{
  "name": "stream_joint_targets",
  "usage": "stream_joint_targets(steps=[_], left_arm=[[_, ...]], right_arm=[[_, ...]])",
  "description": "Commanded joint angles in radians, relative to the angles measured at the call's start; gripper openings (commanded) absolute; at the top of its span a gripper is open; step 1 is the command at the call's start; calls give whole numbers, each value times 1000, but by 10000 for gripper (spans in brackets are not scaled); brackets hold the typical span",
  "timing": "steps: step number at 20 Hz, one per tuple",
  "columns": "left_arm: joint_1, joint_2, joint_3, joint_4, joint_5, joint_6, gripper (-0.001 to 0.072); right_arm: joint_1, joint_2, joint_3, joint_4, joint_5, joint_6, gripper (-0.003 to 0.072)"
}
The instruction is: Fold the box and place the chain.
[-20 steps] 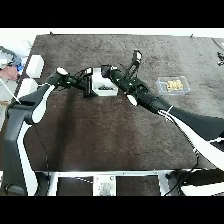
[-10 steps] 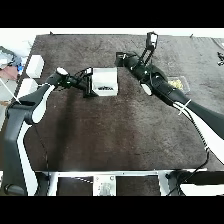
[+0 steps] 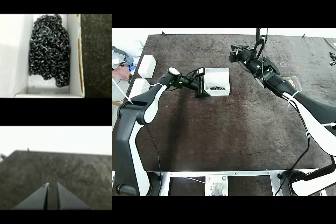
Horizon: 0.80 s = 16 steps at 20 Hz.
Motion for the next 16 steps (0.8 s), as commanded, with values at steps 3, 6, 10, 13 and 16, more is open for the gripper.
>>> stream_joint_targets(steps=[3,6,10,13,16], left_arm=[[0,0,0,0,-2,0,73],[0,0,0,0,-2,0,72],[0,0,0,0,-2,0,73],[0,0,0,0,-3,0,73],[0,0,0,0,-2,0,73]], right_arm=[[-95,-64,70,-365,-201,407,109],[-174,-131,126,-593,-430,678,110],[-185,-174,193,-670,-458,680,110],[-183,-225,267,-720,-461,680,109],[-169,-267,288,-782,-461,680,109]])
